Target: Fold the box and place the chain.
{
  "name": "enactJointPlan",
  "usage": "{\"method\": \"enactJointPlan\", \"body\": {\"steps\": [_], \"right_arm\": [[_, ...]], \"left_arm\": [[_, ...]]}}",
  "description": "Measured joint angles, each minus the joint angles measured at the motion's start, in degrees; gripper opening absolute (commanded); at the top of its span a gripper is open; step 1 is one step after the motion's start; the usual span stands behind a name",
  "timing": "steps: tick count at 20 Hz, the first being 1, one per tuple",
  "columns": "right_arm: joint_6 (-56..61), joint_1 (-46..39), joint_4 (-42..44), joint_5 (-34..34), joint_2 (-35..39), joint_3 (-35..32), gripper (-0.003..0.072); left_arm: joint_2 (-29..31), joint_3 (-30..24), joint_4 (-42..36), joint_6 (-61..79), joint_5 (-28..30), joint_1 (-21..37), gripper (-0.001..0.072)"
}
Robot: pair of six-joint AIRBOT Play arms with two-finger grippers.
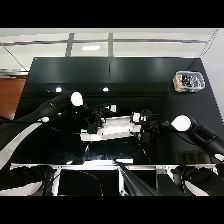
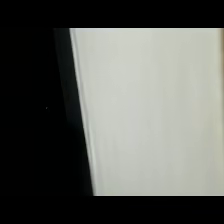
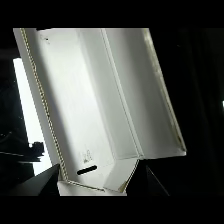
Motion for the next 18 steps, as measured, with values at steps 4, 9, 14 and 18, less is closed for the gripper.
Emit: {"method": "enactJointPlan", "body": {"steps": [4,9,14,18], "right_arm": [[-0.9,-0.11,1.86,-0.68,-0.85,0.0,0.0624],[-1.33,-0.11,4.0,-0.92,-2.29,0.0,0.0624],[-1.53,-0.11,5.27,-0.92,-2.78,0.0,0.0624],[-1.55,-0.11,5.62,-0.98,-2.84,0.0,0.0624]], "left_arm": [[0.57,0.0,0.87,0.0,-0.39,-0.02,0.0022],[0.83,0.0,1.49,0.02,-0.42,-0.13,0.002],[1.01,0.0,1.86,0.55,-0.26,-0.13,0.0018],[1.79,0.0,1.9,1.46,1.11,-0.13,0.0017]]}}
